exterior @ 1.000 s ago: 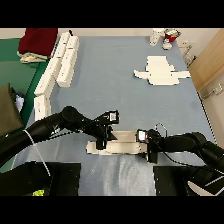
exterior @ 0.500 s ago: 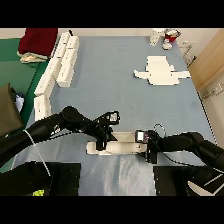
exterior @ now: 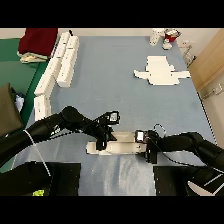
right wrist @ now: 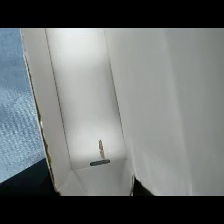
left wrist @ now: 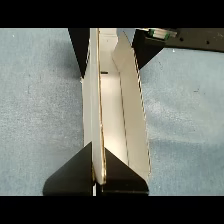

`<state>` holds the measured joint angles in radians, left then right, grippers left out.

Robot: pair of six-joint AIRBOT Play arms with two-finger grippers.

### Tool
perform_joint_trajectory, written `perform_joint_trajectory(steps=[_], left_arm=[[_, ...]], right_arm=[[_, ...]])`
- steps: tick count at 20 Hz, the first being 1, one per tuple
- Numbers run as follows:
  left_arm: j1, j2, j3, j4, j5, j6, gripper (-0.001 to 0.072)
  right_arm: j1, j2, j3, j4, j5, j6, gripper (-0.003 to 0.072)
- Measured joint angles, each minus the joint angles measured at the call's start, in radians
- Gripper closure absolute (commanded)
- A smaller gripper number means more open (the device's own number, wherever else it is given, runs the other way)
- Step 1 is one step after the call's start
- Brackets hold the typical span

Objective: Fold the box.

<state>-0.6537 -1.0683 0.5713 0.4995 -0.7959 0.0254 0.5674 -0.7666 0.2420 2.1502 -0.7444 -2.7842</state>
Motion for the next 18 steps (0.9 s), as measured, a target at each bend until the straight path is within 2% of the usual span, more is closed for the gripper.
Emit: perform_joint_trajectory(steps=[1, 13, 14, 16, 18], left_arm=[[0.0, 0.0, 0.0, 0.0, 0.0, 0.0, 0.0696], [0.0, 0.0, 0.0, 0.0, 0.001, 0.0, 0.0696], [0.0, 0.0, 0.0, 0.0, 0.001, 0.0, 0.0696], [0.0, 0.0, 0.0, 0.0, 0.001, 0.0, 0.0696], [0.0, 0.0, 0.0, 0.0, -0.004, 0.0, 0.0696]], right_arm=[[0.0, 0.0, -0.002, 0.0, 0.003, 0.0, 0.0014], [0.0, 0.055, -0.002, -0.002, -0.01, 0.002, 0.0037], [0.0, 0.059, -0.002, -0.001, -0.01, 0.001, 0.0041], [0.0, 0.064, -0.003, 0.0, -0.009, 0.001, 0.0152], [0.0, 0.06, -0.006, 0.003, -0.006, 0.001, 0.0158]])
